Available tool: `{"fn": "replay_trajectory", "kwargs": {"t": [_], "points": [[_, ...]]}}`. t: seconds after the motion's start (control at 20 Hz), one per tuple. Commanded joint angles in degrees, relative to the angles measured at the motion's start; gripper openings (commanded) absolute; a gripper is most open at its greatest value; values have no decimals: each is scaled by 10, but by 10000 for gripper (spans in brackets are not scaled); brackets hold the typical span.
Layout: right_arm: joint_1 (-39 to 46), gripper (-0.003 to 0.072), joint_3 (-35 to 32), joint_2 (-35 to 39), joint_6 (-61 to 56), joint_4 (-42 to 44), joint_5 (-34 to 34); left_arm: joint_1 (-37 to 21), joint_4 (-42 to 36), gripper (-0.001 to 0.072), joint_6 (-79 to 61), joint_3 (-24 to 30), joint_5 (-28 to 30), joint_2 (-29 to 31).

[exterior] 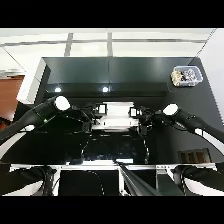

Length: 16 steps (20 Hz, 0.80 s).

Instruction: Fold the box and place the chain.

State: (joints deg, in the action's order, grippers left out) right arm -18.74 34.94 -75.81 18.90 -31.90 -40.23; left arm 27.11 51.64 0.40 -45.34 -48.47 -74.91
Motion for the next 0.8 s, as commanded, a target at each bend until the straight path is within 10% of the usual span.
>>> {"fn": "replay_trajectory", "kwargs": {"t": [0.0,0.75], "points": [[0,493,0,0,0,0,0,0,-10,212,0,-10,-14,-9],[0,493,0,0,0,0,0,45,-131,205,20,-11,44,-54]]}}
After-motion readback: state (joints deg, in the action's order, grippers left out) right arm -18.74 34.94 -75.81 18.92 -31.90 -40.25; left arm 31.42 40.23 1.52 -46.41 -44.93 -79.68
